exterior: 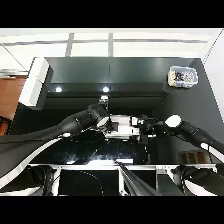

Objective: Fold the box and place the chain.

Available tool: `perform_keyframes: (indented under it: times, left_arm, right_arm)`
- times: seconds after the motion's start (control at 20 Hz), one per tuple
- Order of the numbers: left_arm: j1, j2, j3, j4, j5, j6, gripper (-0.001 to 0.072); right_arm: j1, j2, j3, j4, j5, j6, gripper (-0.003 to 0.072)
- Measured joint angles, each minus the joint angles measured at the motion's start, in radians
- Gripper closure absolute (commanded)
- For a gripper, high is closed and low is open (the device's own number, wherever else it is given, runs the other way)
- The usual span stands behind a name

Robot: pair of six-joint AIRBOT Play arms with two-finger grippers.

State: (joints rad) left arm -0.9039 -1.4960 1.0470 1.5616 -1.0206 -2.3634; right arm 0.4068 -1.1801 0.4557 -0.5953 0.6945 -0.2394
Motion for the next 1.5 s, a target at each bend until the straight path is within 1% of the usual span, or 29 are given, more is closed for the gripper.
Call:
perform_keyframes:
  times: [0.05, 0.1, 0.25, 0.4, 0.45, 0.55, 0.6, 0.9, 0.95, 1.05, 1.15, 1.25, 1.45, 1.5]
  left_arm:
    - [0.000, -0.001, 0.000, 0.002, 0.002, 0.000, 0.0589]
    - [-0.001, -0.001, 0.000, 0.002, 0.000, 0.000, 0.0656]
    - [-0.001, -0.002, 0.003, 0.001, -0.005, -0.005, 0.0684]
    - [-0.001, -0.002, 0.007, 0.001, -0.008, -0.003, 0.0680]
    - [-0.001, -0.002, 0.007, 0.000, -0.008, -0.003, 0.0657]
    - [0.000, -0.002, 0.009, -0.003, -0.008, 0.002, 0.0403]
    - [-0.001, -0.002, 0.009, -0.004, -0.008, 0.001, 0.0387]
    - [-0.001, -0.002, 0.009, -0.003, -0.004, 0.001, 0.0390]
    - [0.000, -0.002, 0.009, -0.002, -0.002, 0.000, 0.0438]
    - [-0.001, -0.002, 0.009, 0.000, 0.011, 0.000, 0.0453]
    - [0.000, -0.002, 0.009, 0.001, 0.018, -0.001, 0.0582]
    - [0.000, -0.002, 0.009, 0.005, 0.025, -0.003, 0.0684]
    - [0.000, -0.002, 0.008, 0.006, 0.034, 0.000, 0.0684]
    - [0.000, -0.002, 0.008, 0.006, 0.035, 0.000, 0.0685]
  right_arm:
    - [0.000, 0.000, 0.000, 0.000, 0.000, 0.000, 0.0147]
    - [0.000, 0.000, 0.000, 0.000, 0.000, 0.000, 0.0148]
    - [0.000, 0.000, 0.000, 0.000, 0.002, 0.000, 0.0147]
    - [0.000, 0.000, 0.000, 0.000, 0.001, 0.000, 0.0148]
    - [0.000, 0.000, 0.000, 0.000, 0.001, 0.000, 0.0148]
    - [0.000, 0.000, 0.000, 0.000, 0.000, 0.000, 0.0147]
    - [0.000, 0.000, 0.000, 0.000, 0.000, 0.000, 0.0148]
    - [0.000, 0.000, 0.000, 0.000, 0.000, 0.000, 0.0147]
    - [0.000, 0.000, 0.000, 0.000, 0.000, 0.000, 0.0148]
    - [0.000, 0.000, 0.000, 0.000, 0.000, 0.000, 0.0147]
    - [0.000, 0.000, 0.000, 0.000, 0.000, 0.001, 0.0147]
    - [0.000, 0.000, 0.000, 0.000, 0.000, 0.001, 0.0147]
    - [0.000, 0.000, 0.000, 0.000, -0.001, 0.001, 0.0145]
    - [0.000, 0.000, 0.000, 0.000, -0.001, 0.001, 0.0027]
